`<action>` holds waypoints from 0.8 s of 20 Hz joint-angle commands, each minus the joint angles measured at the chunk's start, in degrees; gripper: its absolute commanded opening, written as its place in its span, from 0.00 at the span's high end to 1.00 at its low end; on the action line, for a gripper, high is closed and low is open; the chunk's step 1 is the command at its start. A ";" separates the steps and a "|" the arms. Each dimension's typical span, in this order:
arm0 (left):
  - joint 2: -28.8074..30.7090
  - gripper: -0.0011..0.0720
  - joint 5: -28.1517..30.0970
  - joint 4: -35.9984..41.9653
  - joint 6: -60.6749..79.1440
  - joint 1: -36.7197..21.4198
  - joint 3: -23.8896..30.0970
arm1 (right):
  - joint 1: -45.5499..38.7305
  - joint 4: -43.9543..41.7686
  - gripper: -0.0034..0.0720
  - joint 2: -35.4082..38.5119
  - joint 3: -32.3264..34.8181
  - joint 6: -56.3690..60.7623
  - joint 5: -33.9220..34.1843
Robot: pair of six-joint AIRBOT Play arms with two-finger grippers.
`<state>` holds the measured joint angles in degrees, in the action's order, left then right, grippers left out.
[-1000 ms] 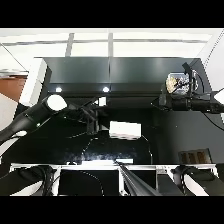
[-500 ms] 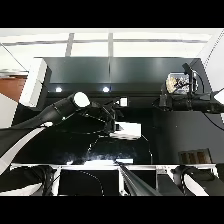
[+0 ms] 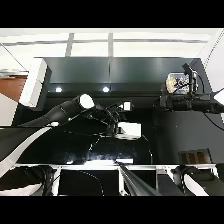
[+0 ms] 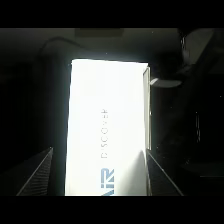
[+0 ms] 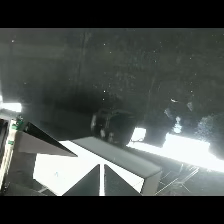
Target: Fold the box and place the chain.
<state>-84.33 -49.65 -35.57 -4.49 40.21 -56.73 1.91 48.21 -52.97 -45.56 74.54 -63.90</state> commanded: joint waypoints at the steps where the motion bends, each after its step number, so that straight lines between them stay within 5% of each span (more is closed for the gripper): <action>1: -0.37 0.01 -0.13 0.02 0.24 0.22 -0.04 | 0.00 0.09 0.90 0.04 -0.02 0.00 0.07; 16: -0.37 0.01 -1.55 -0.42 -0.04 0.24 -0.02 | 0.00 0.09 0.90 0.04 -0.02 0.00 0.07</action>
